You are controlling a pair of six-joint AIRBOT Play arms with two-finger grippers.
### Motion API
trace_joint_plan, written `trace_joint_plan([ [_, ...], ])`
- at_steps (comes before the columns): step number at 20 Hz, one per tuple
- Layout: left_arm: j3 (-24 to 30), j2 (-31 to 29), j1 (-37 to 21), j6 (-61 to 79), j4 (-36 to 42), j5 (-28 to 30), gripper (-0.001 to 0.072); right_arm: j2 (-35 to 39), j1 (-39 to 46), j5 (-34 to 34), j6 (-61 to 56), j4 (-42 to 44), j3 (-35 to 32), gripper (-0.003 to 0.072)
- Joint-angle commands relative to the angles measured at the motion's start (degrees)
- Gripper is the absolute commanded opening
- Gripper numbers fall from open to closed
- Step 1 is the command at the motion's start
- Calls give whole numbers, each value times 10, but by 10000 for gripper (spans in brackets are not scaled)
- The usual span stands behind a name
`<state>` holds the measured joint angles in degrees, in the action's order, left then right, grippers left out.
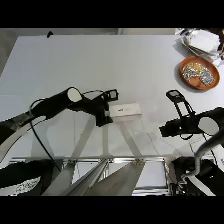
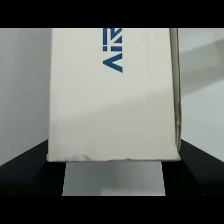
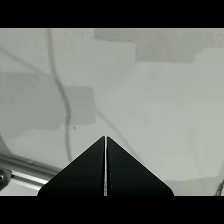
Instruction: Fold the box and place the chain.
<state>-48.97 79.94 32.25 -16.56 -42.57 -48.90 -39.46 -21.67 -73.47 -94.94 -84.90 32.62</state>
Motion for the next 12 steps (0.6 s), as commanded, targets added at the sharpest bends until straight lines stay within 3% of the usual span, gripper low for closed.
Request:
trace_joint_plan([
  [1,-1,-66,-54,-101,-79,2,0,-2,0,9,-2,1,0,19],
  [4,-1,-142,-123,-197,-171,-3,-1,-2,0,8,-2,1,0,19],
  [8,0,-261,-256,-322,-307,-35,-1,-2,0,5,-2,44,0,19],
  [12,0,-326,-423,-432,-325,-55,-1,-2,0,6,-2,74,0,19],
])
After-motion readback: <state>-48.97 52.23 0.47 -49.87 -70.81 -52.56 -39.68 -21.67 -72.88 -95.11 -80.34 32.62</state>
